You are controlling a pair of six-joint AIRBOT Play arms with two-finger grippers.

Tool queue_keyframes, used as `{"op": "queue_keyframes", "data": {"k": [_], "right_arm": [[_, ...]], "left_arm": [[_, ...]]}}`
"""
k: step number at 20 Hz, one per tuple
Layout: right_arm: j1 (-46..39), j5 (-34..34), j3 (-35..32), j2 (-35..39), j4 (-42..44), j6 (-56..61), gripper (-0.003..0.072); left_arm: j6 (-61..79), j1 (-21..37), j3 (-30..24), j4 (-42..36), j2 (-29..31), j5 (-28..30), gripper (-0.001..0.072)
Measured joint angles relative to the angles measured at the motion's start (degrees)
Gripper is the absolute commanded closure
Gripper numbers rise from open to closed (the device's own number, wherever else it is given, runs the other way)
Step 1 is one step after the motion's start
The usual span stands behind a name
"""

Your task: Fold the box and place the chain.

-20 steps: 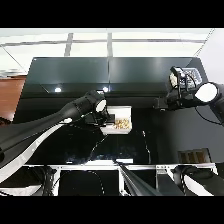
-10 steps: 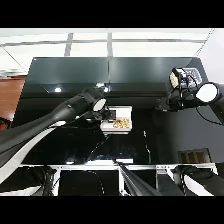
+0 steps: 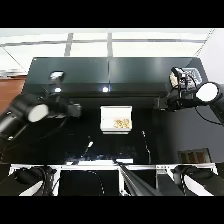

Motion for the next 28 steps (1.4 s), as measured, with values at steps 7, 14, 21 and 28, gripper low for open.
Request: {"op": "queue_keyframes", "data": {"k": [7, 14, 21, 28], "right_arm": [[0.0, -2.03, 0.0, 0.0, 0.33, -0.15, 0.0355], [0.0, -1.51, 0.0, 0.0, 0.35, -0.17, 0.0355], [0.0, -1.33, 0.0, 0.0, 0.85, -0.17, 0.0355], [0.0, -1.29, 0.0, 0.0, 1.11, -0.17, 0.0354]], "left_arm": [[57.7, 18.03, -14.56, -45.03, -0.74, -2.67, 0.007], [98.47, 9.84, -16.11, -45.31, -3.78, 2.91, -0.0006], [115.03, 2.69, -13.73, -45.18, -9.29, 10.36, -0.0006], [120.17, 2.34, -7.28, -50.31, -21.0, 11.28, -0.0005]]}}
